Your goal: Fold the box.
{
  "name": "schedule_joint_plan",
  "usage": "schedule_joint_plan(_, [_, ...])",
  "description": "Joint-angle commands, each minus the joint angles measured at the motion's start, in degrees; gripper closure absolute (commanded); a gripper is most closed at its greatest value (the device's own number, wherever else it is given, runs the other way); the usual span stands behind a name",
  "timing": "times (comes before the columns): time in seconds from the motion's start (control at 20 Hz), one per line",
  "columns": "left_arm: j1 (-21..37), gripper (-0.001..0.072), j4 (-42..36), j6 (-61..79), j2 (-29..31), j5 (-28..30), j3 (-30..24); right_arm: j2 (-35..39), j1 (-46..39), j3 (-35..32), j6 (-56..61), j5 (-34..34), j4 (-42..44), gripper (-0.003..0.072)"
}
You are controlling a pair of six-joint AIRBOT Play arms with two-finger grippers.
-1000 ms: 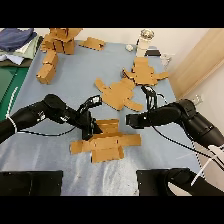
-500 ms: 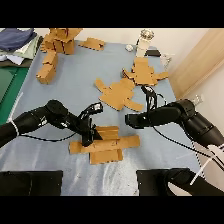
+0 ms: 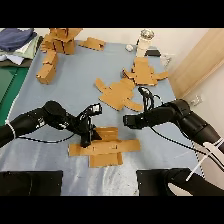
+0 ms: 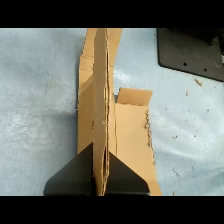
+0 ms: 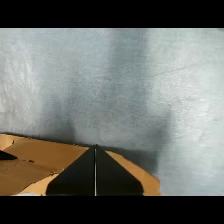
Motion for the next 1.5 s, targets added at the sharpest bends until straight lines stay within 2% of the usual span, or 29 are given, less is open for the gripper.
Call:
schedule_joint_plan(0.0, [1.0, 0.0697, 3.0, 1.4, 0.1, -0.2, 0.0, -0.2, 0.4, 0.0, 1.4, 0.8, -2.1, 0.0683])
schedule_joint_plan(0.2, [0.9, 0.0697, 3.1, 2.4, -0.5, 1.3, 0.0, -0.5, 0.4, 0.0, 2.1, 3.7, -2.7, 0.0683])
schedule_joint_plan(0.6, [0.8, 0.0697, -0.6, 3.7, -0.8, 1.2, -2.9, -0.5, 0.4, 0.0, 2.1, 3.8, -2.8, 0.0682])
schedule_joint_plan(0.9, [0.9, 0.0695, -0.7, 3.9, -0.7, 1.2, -2.9, -0.5, 0.4, 0.0, 1.9, 3.9, -3.2, 0.0683])
schedule_joint_plan(1.0, [0.9, 0.0695, -0.7, 3.8, -0.7, 1.2, -2.9, -0.2, 0.5, 0.0, 1.6, 1.1, -5.9, 0.0685])
schedule_joint_plan(1.1, [0.9, 0.0695, -0.7, 3.8, -0.7, 1.2, -2.9, 1.7, 2.0, 0.0, 1.7, -4.9, -6.9, 0.0685])
schedule_joint_plan(1.25, [0.9, 0.0695, -0.7, 3.8, -0.7, 1.2, -2.9, 5.3, 12.2, -0.2, 1.7, -10.8, -8.5, 0.0685])
schedule_joint_plan(1.45, [0.8, 0.0695, -0.7, 3.8, -0.7, 1.1, -2.9, 8.6, 37.7, -4.1, 19.1, -9.7, -21.9, 0.0686])
